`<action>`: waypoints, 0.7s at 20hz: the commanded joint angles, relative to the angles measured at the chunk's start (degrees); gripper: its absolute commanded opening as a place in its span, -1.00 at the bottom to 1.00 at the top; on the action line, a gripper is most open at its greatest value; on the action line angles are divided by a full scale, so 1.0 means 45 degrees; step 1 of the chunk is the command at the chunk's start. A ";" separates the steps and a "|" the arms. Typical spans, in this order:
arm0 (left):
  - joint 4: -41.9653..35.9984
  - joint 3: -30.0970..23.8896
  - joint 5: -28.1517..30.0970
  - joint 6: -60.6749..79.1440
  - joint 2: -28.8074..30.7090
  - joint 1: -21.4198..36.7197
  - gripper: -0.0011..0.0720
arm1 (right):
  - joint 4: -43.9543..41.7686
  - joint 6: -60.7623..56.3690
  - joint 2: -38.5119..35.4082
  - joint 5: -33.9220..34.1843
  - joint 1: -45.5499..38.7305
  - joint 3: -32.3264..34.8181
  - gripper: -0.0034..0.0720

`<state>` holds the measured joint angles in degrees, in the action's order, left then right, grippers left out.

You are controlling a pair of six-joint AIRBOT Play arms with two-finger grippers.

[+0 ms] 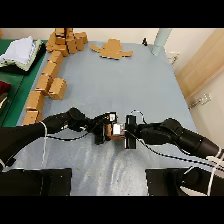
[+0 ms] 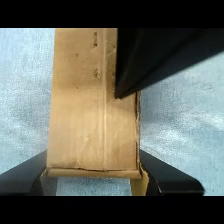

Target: Fold the box.

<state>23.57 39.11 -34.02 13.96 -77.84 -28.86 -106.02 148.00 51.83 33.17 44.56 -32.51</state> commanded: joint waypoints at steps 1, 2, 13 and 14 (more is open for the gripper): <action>0.0005 0.0005 0.0000 0.0005 -0.0005 0.0005 0.45 | 0.0253 -0.0170 -0.0651 -0.0034 0.0010 -0.0010 -0.88; 0.0005 0.0005 0.0005 0.0005 -0.0005 0.0005 0.45 | 0.0544 -0.0486 -0.0792 -0.0034 0.0010 -0.0010 -0.88; 0.0005 0.0005 0.0000 0.0005 -0.0005 0.0005 0.46 | 0.6936 -1.6475 -0.1904 0.4624 -0.2336 -0.0214 -0.88; 0.0005 0.0005 0.0005 0.0005 -0.0005 0.0005 0.45 | 0.6858 -1.7029 -0.1909 0.4653 -0.2516 -0.0214 -0.88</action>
<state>23.57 39.11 -34.02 13.96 -77.84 -28.86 -78.37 87.33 43.57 48.93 36.40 -33.41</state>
